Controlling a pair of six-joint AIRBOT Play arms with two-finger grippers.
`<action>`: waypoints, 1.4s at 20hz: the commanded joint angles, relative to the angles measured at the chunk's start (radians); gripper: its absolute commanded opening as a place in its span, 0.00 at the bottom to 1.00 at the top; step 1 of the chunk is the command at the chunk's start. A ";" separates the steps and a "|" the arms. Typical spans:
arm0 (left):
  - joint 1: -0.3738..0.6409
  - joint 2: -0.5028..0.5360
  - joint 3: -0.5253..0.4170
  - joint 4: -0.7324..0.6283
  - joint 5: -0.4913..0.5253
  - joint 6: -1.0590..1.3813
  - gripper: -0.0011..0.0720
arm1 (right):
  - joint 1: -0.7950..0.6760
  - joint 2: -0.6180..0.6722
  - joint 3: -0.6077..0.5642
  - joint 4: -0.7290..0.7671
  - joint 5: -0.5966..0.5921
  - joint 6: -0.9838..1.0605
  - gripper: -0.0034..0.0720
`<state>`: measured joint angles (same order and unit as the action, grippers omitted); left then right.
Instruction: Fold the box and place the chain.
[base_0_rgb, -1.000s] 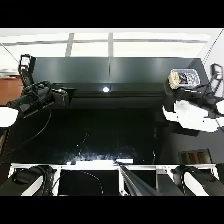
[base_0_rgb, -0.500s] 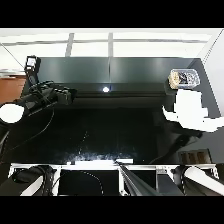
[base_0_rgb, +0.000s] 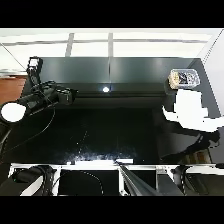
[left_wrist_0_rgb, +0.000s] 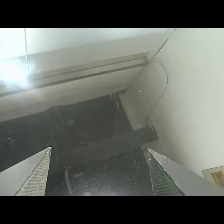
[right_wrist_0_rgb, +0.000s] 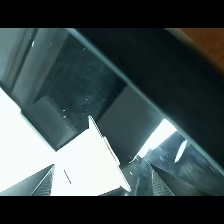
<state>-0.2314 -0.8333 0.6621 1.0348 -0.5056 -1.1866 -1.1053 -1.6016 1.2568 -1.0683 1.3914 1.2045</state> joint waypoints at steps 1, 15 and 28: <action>0.000 -0.001 0.000 -0.004 0.000 0.000 0.97 | 0.021 -0.092 0.023 0.055 0.093 -0.137 0.98; 0.000 -0.003 0.000 -0.004 0.000 0.000 0.97 | 0.077 -0.129 0.023 0.159 0.208 -0.241 0.08; -0.032 -0.005 0.000 -0.058 -0.021 0.000 0.97 | 0.506 0.215 -0.314 0.279 -0.035 -0.285 0.10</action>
